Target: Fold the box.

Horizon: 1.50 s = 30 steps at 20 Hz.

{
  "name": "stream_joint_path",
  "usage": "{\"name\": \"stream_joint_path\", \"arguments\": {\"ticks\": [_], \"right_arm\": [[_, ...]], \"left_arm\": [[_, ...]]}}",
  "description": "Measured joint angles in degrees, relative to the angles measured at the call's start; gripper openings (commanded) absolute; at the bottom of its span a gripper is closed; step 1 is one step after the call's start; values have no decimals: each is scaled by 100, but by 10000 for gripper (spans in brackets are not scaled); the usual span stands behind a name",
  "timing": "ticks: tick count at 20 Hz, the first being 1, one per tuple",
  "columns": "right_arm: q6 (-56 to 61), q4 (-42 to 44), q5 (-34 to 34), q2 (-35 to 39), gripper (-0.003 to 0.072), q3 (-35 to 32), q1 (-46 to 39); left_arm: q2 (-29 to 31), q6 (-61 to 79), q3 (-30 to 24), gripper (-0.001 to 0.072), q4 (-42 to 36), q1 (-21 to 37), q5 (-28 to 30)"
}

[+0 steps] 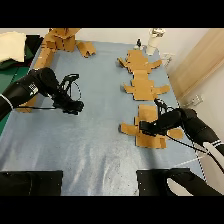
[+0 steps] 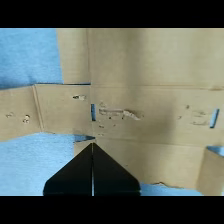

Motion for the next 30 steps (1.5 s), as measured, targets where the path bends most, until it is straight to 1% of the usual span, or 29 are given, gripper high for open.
{"name": "stream_joint_path", "arguments": {"ticks": [2,3,5,6,9,11,13,16,18,20,21,22,23,27,28,30], "right_arm": [[2,37,50,0,3,28,0],[9,-13,55,-2,43,103,-35],[116,-498,-109,-2,444,424,-210],[149,-890,-330,0,455,649,-358],[138,-2138,-1082,0,454,1226,-1025],[-190,-2601,-1423,-9,454,1403,-1696],[-697,-2575,-1552,-55,454,1460,-2413],[-1556,-2098,-1425,-188,454,1484,-3390],[-2065,-1738,-1303,-369,454,1493,-3858],[-2570,-1344,-1222,-614,454,1495,-4127],[-2809,-1134,-1196,-748,454,1495,-4214],[-2994,-933,-1154,-872,454,1495,-4264],[-3169,-739,-1097,-1008,454,1495,-4308],[-3510,-374,-907,-1491,454,1499,-4391],[-3567,-339,-898,-1593,437,1499,-4400],[-3665,-258,-894,-1746,338,1499,-4417]], "left_arm": [[0,0,0,12,-13,0,144],[0,0,0,13,-13,0,197],[0,0,0,13,-13,2,286],[0,2,0,13,-15,0,304],[0,0,0,13,-15,0,356],[-2,2,0,14,-17,0,380],[-2,2,0,14,-15,2,389],[-2,2,0,14,-17,2,396],[-2,2,0,14,-28,0,393],[-2,2,0,20,-37,0,391],[-2,7,0,283,-46,0,389],[-2,7,0,489,-70,0,387],[-2,9,0,470,-87,0,387],[-2,20,0,470,-127,0,409],[-2,20,0,470,-129,0,413],[-2,20,0,470,-144,0,422]]}}
